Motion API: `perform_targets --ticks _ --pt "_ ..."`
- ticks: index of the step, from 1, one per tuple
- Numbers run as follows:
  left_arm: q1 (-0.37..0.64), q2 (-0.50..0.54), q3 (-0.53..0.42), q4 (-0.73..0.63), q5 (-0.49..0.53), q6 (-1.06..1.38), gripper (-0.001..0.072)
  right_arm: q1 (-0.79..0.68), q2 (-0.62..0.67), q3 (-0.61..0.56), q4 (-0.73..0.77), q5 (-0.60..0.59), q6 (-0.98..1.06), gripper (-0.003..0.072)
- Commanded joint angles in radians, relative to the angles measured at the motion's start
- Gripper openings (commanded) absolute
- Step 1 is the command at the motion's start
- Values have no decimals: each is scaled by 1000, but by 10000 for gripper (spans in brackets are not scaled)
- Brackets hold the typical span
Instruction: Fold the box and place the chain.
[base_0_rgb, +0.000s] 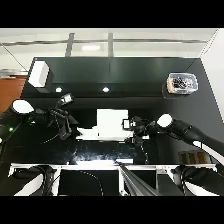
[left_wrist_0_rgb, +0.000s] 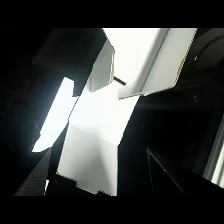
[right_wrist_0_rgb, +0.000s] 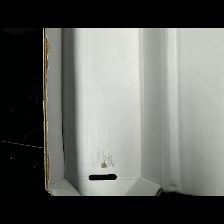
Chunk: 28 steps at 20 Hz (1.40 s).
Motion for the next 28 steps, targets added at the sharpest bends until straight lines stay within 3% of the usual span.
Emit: perform_targets --ticks 1,3,9,10,11,16,17,18,19,28 --pt "-73 -61 -8 18 132 207 660 1 -1 0 0 0 0 136" --pt "-123 -98 -8 -11 216 208 662 1 -1 0 0 0 0 136" --pt "-250 -152 -8 -102 225 229 654 1 -1 0 0 0 0 136" --pt "-251 -154 -8 -127 218 225 531 1 -1 0 0 0 0 136" --pt "-251 -158 -8 -141 211 225 484 1 -1 0 0 0 0 136" --pt "-264 -179 -8 -166 174 226 479 1 -1 0 0 0 0 136" --pt "-275 -179 -8 -163 175 226 434 1 -1 0 0 0 0 136" --pt "-284 -179 -8 -161 175 226 290 1 -1 0 0 0 0 136" --pt "-286 -179 -8 -155 177 227 213 1 -1 0 0 0 0 136" --pt "-286 -180 -8 -227 233 228 221 1 -1 0 0 0 0 136"
